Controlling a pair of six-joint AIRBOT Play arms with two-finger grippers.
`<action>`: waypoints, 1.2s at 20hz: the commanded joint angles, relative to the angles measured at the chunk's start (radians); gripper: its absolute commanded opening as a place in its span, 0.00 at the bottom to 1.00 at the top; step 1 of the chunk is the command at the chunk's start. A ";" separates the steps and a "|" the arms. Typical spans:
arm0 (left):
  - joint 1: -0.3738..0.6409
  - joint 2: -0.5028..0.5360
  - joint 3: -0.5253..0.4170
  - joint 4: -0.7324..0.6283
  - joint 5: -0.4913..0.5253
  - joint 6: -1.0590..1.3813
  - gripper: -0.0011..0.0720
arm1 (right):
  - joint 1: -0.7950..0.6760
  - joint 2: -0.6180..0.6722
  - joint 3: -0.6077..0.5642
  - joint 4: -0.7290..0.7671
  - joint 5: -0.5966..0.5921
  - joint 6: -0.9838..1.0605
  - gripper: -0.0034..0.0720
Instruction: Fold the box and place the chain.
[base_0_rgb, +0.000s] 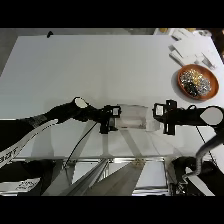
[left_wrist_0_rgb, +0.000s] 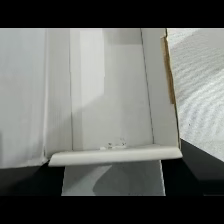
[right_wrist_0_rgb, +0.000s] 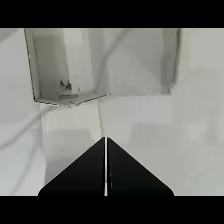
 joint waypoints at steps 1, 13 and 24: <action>0.000 0.000 0.000 0.000 0.000 0.000 0.14 | 0.085 -0.043 -0.011 -0.011 -0.043 -0.090 0.07; 0.000 0.001 0.000 -0.003 0.000 0.000 0.14 | 0.033 -0.202 -0.018 0.208 -0.045 -0.098 0.26; 0.000 0.001 0.000 -0.003 0.000 0.000 0.14 | -0.074 -0.201 -0.018 0.200 -0.030 -0.098 0.25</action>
